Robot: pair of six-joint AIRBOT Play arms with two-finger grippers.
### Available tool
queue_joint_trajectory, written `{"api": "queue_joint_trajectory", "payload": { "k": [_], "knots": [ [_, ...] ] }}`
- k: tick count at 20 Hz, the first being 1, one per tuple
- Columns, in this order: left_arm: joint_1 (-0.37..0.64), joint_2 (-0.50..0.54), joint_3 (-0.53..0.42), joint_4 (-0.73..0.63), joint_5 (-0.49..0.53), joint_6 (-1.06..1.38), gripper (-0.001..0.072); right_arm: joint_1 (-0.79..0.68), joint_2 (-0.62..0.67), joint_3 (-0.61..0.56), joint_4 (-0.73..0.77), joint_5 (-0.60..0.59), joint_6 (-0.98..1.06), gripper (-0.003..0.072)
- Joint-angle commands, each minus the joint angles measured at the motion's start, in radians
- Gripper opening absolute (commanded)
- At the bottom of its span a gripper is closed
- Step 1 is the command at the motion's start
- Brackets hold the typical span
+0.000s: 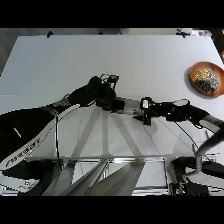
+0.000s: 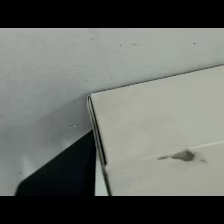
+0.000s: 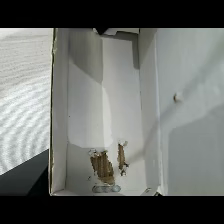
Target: Fold the box and place the chain.
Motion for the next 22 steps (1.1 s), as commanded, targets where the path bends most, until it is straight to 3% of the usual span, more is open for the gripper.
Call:
{"api": "queue_joint_trajectory", "payload": {
  "k": [1, 3, 10, 11, 13, 14, 17, 18, 20, 22],
  "knots": [
    [-0.005, -0.009, 0.000, -0.023, -0.003, -0.011, 0.0131, 0.000, 0.001, 0.000, 0.000, 0.000, 0.000, 0.0502],
    [-0.012, -0.010, 0.000, -0.026, 0.017, -0.058, 0.0036, 0.000, 0.001, 0.000, 0.000, 0.000, 0.000, 0.0502],
    [-0.030, -0.010, 0.000, -0.058, 0.152, -0.100, 0.0038, 0.000, 0.001, 0.000, 0.000, 0.000, 0.000, 0.0502],
    [-0.034, -0.010, 0.000, -0.068, 0.150, -0.102, 0.0092, 0.000, 0.001, 0.000, 0.000, 0.000, 0.000, 0.0502],
    [-0.039, -0.010, 0.000, -0.074, 0.138, -0.102, 0.0345, 0.000, 0.001, 0.000, 0.000, 0.000, 0.000, 0.0502],
    [-0.039, -0.010, 0.000, -0.074, 0.134, -0.102, 0.0423, 0.000, 0.001, 0.000, 0.000, 0.000, 0.000, 0.0502],
    [-0.039, -0.010, 0.000, -0.069, 0.114, -0.103, 0.0415, 0.000, 0.001, 0.000, 0.000, 0.000, 0.000, 0.0502],
    [-0.039, -0.010, 0.000, -0.069, 0.107, -0.106, 0.0403, 0.000, 0.001, 0.000, 0.000, 0.000, 0.000, 0.0502],
    [-0.039, -0.010, 0.000, -0.063, 0.101, -0.114, 0.0153, 0.000, 0.001, 0.000, 0.000, 0.000, 0.000, 0.0502],
    [-0.040, -0.010, 0.000, -0.064, 0.097, -0.114, 0.0030, 0.000, 0.001, 0.000, 0.000, 0.000, 0.000, 0.0502]
  ]
}}
